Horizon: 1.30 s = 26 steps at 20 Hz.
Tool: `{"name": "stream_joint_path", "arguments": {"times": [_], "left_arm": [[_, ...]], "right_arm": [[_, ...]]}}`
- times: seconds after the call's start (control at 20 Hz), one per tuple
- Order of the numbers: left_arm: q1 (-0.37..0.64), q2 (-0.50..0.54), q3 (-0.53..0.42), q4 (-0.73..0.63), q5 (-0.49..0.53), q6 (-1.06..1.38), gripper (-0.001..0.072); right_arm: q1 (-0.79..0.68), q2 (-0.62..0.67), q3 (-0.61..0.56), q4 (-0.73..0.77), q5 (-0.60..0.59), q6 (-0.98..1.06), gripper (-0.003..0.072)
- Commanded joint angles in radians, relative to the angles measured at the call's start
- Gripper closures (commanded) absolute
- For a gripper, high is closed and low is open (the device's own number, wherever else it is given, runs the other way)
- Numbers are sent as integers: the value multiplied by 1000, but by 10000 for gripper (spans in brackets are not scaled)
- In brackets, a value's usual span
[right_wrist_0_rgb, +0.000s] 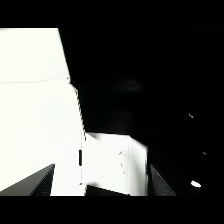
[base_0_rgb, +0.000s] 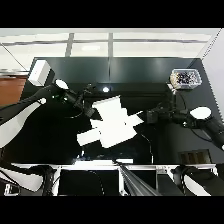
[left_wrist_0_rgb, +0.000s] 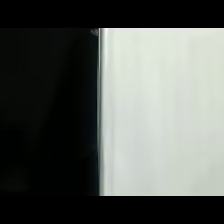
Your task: Fold the box and place the chain.
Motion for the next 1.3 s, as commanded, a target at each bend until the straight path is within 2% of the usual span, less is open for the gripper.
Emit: {"name": "stream_joint_path", "arguments": {"times": [0.0,0.1,0.15,0.25,0.3,0.35,0.45,0.5,0.6,0.75,1.05,1.25], "left_arm": [[-26,39,27,67,26,24,689],[-84,101,13,135,56,44,690],[-122,146,-14,144,133,90,690],[-190,239,-83,143,382,229,688],[-217,267,-106,140,476,325,687],[-244,274,-113,141,518,456,686],[-272,267,-113,141,519,681,686],[-281,265,-111,141,526,730,686],[-286,256,-111,141,553,732,683],[-286,218,-111,141,557,742,682],[-286,171,-112,177,601,742,682],[-285,171,-112,178,596,708,682]], "right_arm": [[-63,0,139,-173,209,-5,-21],[-73,0,236,-289,306,-7,-20],[-73,0,272,-322,329,-8,-20],[-73,0,306,-312,326,-8,-20],[-73,0,308,-285,304,-8,-20],[-72,0,307,-251,274,-7,-20],[-70,0,307,-183,254,-8,-20],[-64,0,307,-200,256,-43,-19],[-34,0,281,-289,249,-193,-20],[13,0,188,-314,224,-358,-20],[148,-1,44,-322,122,-493,-19],[185,-5,18,-466,101,-521,-19]]}}
